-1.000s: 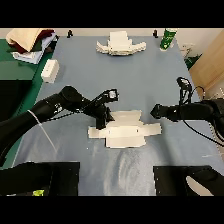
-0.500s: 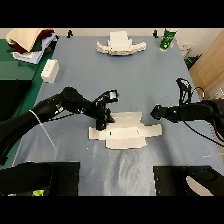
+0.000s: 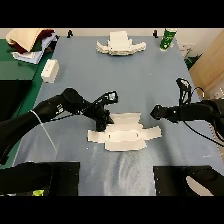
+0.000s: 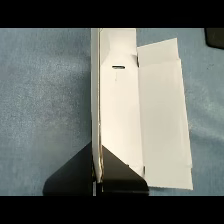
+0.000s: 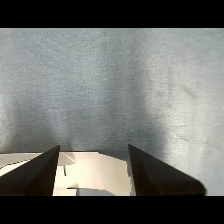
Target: Fold the box.
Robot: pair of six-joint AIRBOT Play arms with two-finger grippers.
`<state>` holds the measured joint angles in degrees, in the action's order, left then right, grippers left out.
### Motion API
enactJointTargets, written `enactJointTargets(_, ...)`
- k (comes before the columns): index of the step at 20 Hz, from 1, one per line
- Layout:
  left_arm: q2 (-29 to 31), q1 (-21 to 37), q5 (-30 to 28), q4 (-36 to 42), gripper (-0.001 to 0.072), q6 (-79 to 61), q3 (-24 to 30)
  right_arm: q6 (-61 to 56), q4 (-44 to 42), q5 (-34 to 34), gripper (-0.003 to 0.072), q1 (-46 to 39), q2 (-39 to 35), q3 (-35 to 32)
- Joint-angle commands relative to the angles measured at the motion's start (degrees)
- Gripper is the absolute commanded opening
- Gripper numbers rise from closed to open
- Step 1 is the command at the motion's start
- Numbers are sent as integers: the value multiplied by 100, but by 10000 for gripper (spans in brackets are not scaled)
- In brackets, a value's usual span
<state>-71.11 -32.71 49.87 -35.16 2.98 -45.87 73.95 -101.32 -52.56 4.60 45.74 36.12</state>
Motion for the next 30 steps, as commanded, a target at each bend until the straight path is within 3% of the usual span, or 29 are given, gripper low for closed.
enactJointTargets(1, -4, -9, 55, -44, 12, 7, 109, -2, -4, 0, 650, 4, 4, -2)
enactJointTargets(15, -2, -9, 236, -42, 12, 4, 164, -2, -42, -61, 638, 4, 2, -2)
enactJointTargets(16, -2, -9, 240, -42, 12, 4, 164, -2, -155, -162, 455, 4, 2, -2)
enactJointTargets(17, -2, -9, 240, -42, 12, 7, 164, -2, -273, -289, 207, 4, 4, -2)
enactJointTargets(18, -2, -9, 240, -42, 12, 4, 164, 0, -391, -450, 68, 7, 2, 0)
enactJointTargets(20, -2, -9, 238, -42, 12, 4, 164, 522, -688, -859, 1, 42, 0, 0)
enactJointTargets(23, -2, -9, 240, -42, 12, 4, 164, 1266, -1067, -1401, 0, 529, -138, -4)
enactJointTargets(28, -2, -9, 240, -42, 12, 4, 164, 1790, -815, -1388, -1, 2771, -883, -435)
enactJointTargets(30, -2, -9, 240, -42, 12, 4, 164, 1818, -133, -1209, 1, 3797, -962, -651)
